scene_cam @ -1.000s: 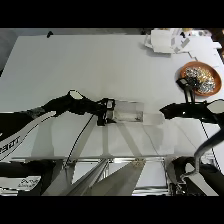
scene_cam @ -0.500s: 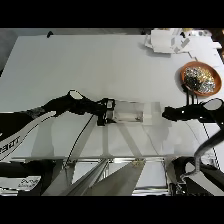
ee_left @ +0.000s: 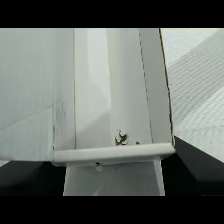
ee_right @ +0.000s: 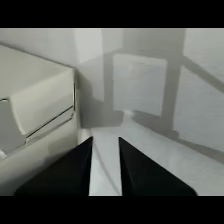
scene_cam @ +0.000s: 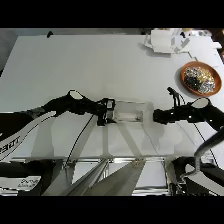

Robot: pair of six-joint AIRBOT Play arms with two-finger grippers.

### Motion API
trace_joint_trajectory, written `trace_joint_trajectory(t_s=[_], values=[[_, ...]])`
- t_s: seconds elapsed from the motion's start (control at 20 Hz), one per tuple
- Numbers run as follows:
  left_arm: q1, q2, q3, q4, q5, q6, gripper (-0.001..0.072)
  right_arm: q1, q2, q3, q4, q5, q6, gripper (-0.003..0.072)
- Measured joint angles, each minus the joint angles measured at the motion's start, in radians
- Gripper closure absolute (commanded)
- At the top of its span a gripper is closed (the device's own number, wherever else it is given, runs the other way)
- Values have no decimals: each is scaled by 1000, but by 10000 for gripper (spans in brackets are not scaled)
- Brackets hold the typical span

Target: Fold the box and place the chain.

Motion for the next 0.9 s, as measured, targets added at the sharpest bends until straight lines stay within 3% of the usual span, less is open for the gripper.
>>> trace_joint_trajectory(t_s=[0.1,0.25,0.45,0.65,0.7,0.9], values=[[0,0,0,0,0,0,459,3,10,0,35,13,-26,399],[0,0,0,0,0,1,459,6,40,0,79,28,-57,383],[0,0,0,0,0,1,459,7,76,0,108,41,-71,268],[0,0,0,0,0,1,459,42,87,0,118,39,-76,253],[0,0,0,0,0,1,459,58,88,0,121,27,-76,215],[0,0,0,0,0,1,459,144,90,8,115,-51,-48,206]])
